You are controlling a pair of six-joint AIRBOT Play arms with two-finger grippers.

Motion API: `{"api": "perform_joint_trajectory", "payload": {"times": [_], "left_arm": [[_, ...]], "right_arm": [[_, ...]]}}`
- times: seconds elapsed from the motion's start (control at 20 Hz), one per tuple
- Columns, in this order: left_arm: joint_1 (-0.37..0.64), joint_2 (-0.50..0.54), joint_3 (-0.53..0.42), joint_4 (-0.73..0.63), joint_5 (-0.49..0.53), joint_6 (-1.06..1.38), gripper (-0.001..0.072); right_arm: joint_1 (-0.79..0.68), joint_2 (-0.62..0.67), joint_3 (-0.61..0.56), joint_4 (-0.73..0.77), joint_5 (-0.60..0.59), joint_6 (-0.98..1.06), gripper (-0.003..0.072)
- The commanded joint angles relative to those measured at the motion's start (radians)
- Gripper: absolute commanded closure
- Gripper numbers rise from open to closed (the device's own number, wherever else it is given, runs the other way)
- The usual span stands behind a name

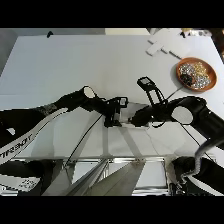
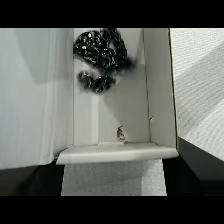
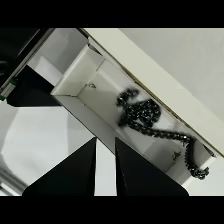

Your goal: Fold the box and place the chain.

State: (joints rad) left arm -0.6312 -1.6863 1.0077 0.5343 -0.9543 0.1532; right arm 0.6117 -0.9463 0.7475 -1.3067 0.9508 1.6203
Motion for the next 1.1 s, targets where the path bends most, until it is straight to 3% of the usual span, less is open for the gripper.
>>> {"api": "perform_joint_trajectory", "payload": {"times": [0.0, 0.05, 0.25, 0.45, 0.5, 0.65, 1.05], "left_arm": [[0.0, 0.0, 0.0, 0.0, 0.0, 0.0, 0.0539], [0.0, 0.0, 0.0, 0.0, 0.0, 0.0, 0.0539], [0.0, 0.0, 0.0, 0.001, 0.0, 0.0, 0.0539], [0.0, 0.0, 0.0, 0.001, 0.0, 0.0, 0.0539], [0.0, 0.0, 0.0, 0.0, 0.0, 0.0, 0.0539], [0.0, 0.0, 0.0, 0.0, 0.0, 0.0, 0.0539], [0.0, 0.0, 0.0, 0.0, 0.0, 0.0, 0.0539]], "right_arm": [[0.001, 0.009, 0.007, 0.031, 0.001, -0.02, 0.0479], [0.001, 0.034, 0.021, 0.035, 0.014, -0.042, 0.0445], [-0.027, 0.134, 0.106, -0.087, 0.06, -0.05, 0.0445], [-0.248, 0.13, 0.183, -0.169, 0.1, -0.051, 0.0445], [-0.315, 0.108, 0.201, -0.218, 0.125, -0.051, 0.0442], [-0.471, -0.029, 0.245, -0.294, 0.24, -0.051, 0.032], [-0.505, -0.439, 0.251, -0.287, 0.188, -0.084, 0.0319]]}}
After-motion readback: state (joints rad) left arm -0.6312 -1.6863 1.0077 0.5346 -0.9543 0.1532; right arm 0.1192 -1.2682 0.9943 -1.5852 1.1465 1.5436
